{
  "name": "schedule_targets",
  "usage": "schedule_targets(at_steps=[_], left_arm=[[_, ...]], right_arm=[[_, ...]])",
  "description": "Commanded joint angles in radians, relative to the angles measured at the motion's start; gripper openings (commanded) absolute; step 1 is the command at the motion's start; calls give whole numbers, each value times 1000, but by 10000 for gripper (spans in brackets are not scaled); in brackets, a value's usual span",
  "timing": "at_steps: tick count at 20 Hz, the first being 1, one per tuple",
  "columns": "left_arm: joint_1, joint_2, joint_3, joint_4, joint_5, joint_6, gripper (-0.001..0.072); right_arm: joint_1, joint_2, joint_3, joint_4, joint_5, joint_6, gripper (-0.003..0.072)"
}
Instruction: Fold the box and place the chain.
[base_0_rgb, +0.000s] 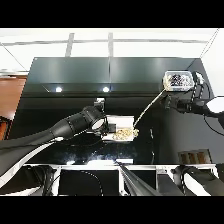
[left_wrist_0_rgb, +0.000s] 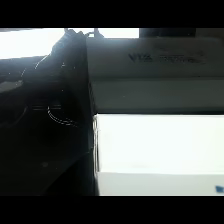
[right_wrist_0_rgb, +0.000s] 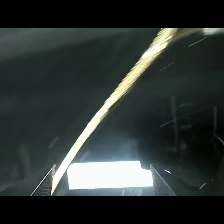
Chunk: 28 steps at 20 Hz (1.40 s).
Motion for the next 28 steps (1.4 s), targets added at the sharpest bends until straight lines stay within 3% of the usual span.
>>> schedule_targets(at_steps=[1,7,13,14,18,19,22,28], left_arm=[[0,0,1,0,-3,0,29],[0,0,1,0,-3,0,29],[0,0,1,0,-3,0,29],[0,0,1,0,-3,0,29],[0,0,1,0,-3,0,29],[0,0,1,0,-3,0,29],[0,0,1,0,-2,0,29],[0,0,1,0,0,0,29]], right_arm=[[-27,-172,82,-56,-131,113,720],[-20,-461,334,14,-109,179,720],[-19,-568,406,15,-105,225,720],[-19,-573,406,15,-103,225,676],[-19,-575,407,15,-96,205,62],[-19,-572,410,14,-72,201,15],[-19,-517,423,14,18,130,14],[-21,-210,509,12,209,33,13]])
